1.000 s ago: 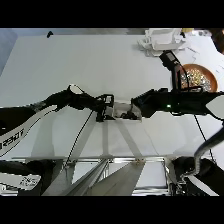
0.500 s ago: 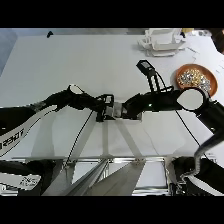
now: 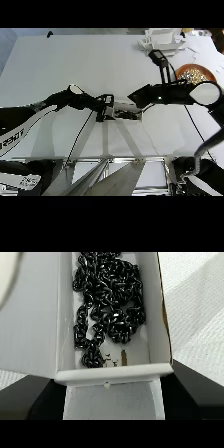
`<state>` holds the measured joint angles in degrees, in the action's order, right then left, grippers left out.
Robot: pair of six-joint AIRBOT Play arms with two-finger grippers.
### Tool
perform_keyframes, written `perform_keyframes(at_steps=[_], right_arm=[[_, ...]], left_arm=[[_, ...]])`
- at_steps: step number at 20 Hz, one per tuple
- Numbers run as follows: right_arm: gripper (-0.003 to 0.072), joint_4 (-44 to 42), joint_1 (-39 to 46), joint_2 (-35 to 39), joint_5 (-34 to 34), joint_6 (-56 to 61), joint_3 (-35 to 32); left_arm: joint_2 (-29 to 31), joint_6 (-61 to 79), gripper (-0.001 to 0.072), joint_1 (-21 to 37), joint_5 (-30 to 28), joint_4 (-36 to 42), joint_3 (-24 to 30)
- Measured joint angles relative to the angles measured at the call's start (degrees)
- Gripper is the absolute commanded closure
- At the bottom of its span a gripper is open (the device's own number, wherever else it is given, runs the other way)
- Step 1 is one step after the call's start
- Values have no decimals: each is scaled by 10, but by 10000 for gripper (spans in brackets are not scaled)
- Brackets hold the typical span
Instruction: Fold the box and place the chain.
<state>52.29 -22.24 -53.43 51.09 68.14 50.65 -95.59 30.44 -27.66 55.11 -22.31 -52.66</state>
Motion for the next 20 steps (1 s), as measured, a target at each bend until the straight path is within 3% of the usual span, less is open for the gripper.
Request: perform_keyframes(at_steps=[3,7,8,10,18,20], right_arm=[[468,28,53,11,19,-10,10],[465,166,113,-7,29,26,9],[456,200,123,-17,29,39,4],[324,251,136,-46,21,59,-12],[315,331,148,-156,-47,92,-53],[256,347,149,-178,-56,110,-55]], left_arm=[[0,0,629,0,0,0,0],[0,0,629,0,0,0,0],[0,0,629,0,0,0,0],[0,0,629,0,0,0,0],[0,0,629,0,0,0,0],[0,0,629,0,0,0,0]])
